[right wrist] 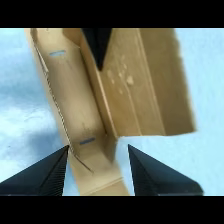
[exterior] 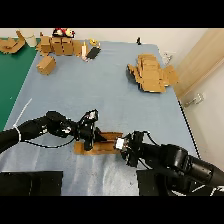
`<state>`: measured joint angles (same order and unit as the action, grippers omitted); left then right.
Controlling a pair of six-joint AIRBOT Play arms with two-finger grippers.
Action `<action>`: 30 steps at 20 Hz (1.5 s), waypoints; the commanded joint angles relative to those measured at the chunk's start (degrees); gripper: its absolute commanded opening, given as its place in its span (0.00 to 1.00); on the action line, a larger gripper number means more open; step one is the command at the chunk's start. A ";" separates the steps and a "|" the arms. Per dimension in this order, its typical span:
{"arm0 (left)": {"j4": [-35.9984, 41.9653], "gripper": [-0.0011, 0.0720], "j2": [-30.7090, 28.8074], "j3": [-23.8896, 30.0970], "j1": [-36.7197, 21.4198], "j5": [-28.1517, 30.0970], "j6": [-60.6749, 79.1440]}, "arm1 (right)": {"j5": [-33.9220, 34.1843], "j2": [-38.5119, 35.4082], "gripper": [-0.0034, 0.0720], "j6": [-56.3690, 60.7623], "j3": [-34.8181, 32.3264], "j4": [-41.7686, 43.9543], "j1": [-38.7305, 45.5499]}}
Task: Fold the box.
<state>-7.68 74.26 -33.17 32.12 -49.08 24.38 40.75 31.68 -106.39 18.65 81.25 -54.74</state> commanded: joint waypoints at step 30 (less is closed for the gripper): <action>-0.02 0.03 -0.02 0.02 -0.04 0.00 0.00 | 11.74 20.37 0.81 -55.71 8.39 42.07 27.21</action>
<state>-7.68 74.26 -33.17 32.12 -49.10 24.38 53.19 51.44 -161.53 27.03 123.74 -27.51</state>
